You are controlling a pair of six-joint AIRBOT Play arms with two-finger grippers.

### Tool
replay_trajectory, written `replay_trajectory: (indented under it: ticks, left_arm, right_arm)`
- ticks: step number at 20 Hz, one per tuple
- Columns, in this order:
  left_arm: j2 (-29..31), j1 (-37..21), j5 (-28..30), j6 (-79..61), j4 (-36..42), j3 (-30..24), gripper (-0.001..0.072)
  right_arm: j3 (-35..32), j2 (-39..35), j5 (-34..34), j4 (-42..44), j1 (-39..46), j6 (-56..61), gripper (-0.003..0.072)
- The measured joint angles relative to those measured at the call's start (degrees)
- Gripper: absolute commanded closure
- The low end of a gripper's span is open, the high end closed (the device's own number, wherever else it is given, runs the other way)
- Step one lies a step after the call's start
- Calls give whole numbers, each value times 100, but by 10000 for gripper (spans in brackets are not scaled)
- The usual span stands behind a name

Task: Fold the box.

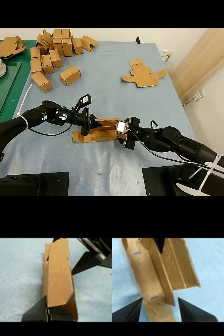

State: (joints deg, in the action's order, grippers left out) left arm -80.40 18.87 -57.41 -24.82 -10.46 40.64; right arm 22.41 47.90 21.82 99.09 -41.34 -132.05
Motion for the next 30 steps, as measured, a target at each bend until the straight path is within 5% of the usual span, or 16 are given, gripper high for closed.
replay_trajectory:
  ticks: [5,12,21,30]
  left_arm:
    - [0,0,0,-2,-2,0,698]
    - [0,0,-2,0,-2,0,698]
    - [0,0,-2,0,-2,0,698]
    - [0,0,0,0,-2,0,698]
  right_arm:
    - [262,391,195,1381,487,-1628,-34]
    - [1010,1333,1720,3123,1532,-3676,-34]
    - [1156,1493,2514,3453,1716,-3943,-34]
    - [1163,1714,2291,3276,1561,-3989,-34]
